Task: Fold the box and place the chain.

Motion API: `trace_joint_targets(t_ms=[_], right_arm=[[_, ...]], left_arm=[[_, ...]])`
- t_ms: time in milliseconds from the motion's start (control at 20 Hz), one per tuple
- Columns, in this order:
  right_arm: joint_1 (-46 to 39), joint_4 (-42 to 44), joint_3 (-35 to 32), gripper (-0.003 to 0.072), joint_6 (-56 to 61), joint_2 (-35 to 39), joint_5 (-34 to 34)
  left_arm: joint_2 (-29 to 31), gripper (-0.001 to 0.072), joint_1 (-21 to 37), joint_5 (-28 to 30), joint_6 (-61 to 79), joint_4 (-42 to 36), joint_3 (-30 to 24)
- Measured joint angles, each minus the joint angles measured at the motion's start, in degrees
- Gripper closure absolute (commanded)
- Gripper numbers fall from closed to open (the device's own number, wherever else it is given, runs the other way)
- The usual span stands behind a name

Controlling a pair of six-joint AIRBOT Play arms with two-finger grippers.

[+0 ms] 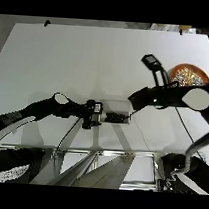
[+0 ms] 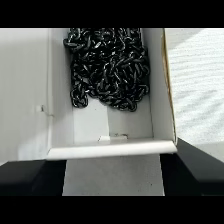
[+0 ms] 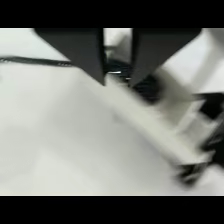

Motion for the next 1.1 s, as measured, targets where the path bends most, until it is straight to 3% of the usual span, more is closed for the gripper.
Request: trace_joint_targets(t_ms=[150, 250, 300, 400, 450, 600, 950, 1000, 1100], right_arm=[[-6.82, -5.77, -1.05, 0.0577, -0.55, -1.73, -0.52], [-9.51, -8.44, -2.89, 0.0249, -1.09, -4.31, -2.23], [-10.19, -9.40, -4.00, 0.0223, -1.95, -5.90, -3.37], [-10.43, -10.54, -5.81, 0.0238, -4.33, -9.05, -5.33], [-10.23, -10.97, -6.45, 0.0291, -5.20, -10.58, -6.14], [-9.31, -11.67, -7.41, 0.0342, -6.88, -14.62, -7.96], [-8.63, -12.39, -7.98, 0.0362, -7.58, -20.46, -9.49], [-8.61, -12.39, -7.98, 0.0442, -7.58, -20.96, -9.64], [-8.61, -12.41, -7.96, 0.0529, -7.52, -21.62, -10.12]], left_arm=[[0.00, 0.0384, 0.00, 0.00, 0.00, 0.00, -0.02], [0.00, 0.0384, 0.00, 0.00, 0.02, -0.02, 0.00], [0.00, 0.0384, 0.00, 0.00, 0.02, 0.00, 0.00], [0.00, 0.0384, 0.00, 0.00, 0.02, 0.00, 0.00], [0.00, 0.0384, 0.00, 0.00, 0.00, -0.02, 0.00], [0.00, 0.0384, 0.00, 0.00, 0.00, 0.00, 0.00], [0.00, 0.0384, 0.00, 0.00, 0.00, -0.02, 0.00], [0.00, 0.0384, 0.00, 0.00, 0.00, -0.02, 0.00], [0.00, 0.0384, 0.00, 0.00, 0.00, 0.00, 0.00]])
